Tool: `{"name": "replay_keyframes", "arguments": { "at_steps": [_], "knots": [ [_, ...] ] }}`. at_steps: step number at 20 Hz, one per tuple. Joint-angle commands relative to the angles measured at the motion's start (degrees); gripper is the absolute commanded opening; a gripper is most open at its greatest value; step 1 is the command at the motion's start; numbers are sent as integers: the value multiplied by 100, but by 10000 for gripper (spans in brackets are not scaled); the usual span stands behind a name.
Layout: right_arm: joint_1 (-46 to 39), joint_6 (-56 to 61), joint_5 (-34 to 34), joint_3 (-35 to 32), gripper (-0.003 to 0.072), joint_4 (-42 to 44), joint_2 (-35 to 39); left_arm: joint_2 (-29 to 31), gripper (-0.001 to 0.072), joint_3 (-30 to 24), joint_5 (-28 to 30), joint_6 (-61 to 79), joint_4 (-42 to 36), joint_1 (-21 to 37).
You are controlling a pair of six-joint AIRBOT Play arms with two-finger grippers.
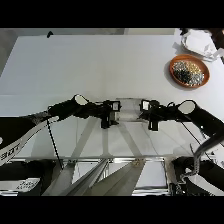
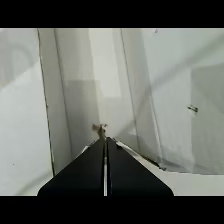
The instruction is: Fold the box and place the chain.
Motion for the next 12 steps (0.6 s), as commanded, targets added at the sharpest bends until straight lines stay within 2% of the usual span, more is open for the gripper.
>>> {"name": "replay_keyframes", "arguments": {
  "at_steps": [1,4,8,10,12],
  "knots": [
    [-4,551,256,-2,12,-50,57,4,314,0,2,-2,2,4],
    [-4,1408,656,-2,12,-553,479,4,314,0,-2,0,0,4],
    [-4,3342,1462,-2,11,-710,1582,4,314,0,-35,0,2,4],
    [-4,4618,1333,-2,11,-1045,2083,4,314,0,-35,0,0,4],
    [-4,6205,975,-2,11,-1832,2524,4,314,0,-35,-2,0,4]
  ]
}}
